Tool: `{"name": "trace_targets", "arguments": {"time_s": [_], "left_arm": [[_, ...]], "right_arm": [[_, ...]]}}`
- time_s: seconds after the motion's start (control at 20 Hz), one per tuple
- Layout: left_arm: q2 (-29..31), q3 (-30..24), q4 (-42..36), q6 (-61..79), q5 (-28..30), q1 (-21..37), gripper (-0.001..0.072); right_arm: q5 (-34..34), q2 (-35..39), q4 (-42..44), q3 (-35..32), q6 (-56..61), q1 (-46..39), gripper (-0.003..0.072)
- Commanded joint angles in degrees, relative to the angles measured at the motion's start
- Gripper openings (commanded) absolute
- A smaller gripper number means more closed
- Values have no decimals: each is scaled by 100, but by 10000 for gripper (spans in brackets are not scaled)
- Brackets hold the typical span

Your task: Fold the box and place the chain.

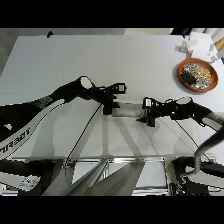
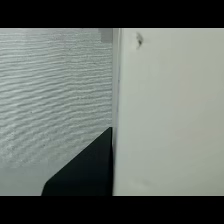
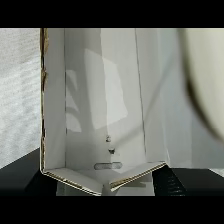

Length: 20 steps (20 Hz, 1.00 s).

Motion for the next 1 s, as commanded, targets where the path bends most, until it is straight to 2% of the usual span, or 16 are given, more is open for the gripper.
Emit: {"name": "trace_targets", "arguments": {"time_s": [0.0, 0.05, 0.1, 0.2, 0.25, 0.5, 0.6, 0.75, 0.9, 0.95], "left_arm": [[0, -2, -42, -13, -170, -4, 11], [0, -2, -42, -4, -168, -7, 13], [2, -2, -37, 9, -177, -7, 56], [15, -2, -9, 7, -234, 4, 430], [39, -2, 7, 0, -249, 2, 574], [501, -2, 520, -297, -352, 46, 584], [699, -2, 824, -710, -398, 144, 652], [986, -2, 1342, -1226, -734, 319, 646], [1449, -2, 1718, -1434, -1104, 348, 437], [1644, -2, 1814, -1521, -1128, 328, 343]], "right_arm": [[0, 0, 2, -4, 0, 2, 324], [0, -2, 2, -4, 0, 4, 324], [0, 0, 2, -4, 0, 2, 324], [0, 0, 2, -4, 0, 4, 324], [0, 0, 2, -4, 0, 2, 324], [2, 0, 2, -4, 0, 4, 324], [2, -2, 2, -4, 0, 2, 324], [2, 0, 2, -4, 0, 4, 324], [2, 0, 2, -4, 0, 4, 324], [2, 0, 2, -4, 0, 4, 324]]}}
